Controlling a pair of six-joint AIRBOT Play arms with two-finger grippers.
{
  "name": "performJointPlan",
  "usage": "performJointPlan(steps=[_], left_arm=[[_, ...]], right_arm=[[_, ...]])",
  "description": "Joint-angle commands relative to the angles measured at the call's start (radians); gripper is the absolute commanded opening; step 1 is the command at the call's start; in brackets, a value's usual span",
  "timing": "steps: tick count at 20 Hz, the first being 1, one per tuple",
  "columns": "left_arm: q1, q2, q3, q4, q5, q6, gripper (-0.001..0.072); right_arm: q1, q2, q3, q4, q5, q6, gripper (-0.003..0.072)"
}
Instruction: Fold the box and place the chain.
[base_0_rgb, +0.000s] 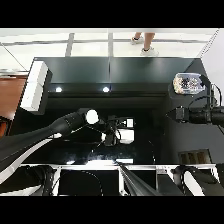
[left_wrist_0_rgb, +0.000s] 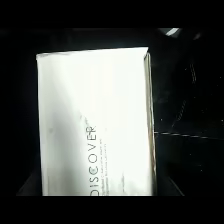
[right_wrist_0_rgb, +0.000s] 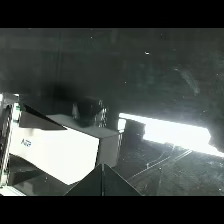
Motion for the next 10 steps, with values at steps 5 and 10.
performJointPlan(steps=[5, 10], left_arm=[[0.037, 0.089, 0.001, 0.35, -0.15, -0.494, 0.0367], [0.355, 0.209, -0.002, 0.682, -0.406, -0.922, 0.0368]], right_arm=[[0.0, 0.0, 0.0, -0.001, -0.003, -0.001, 0.0011], [0.0, 0.0, 0.0, -0.001, -0.006, -0.001, 0.0011]])
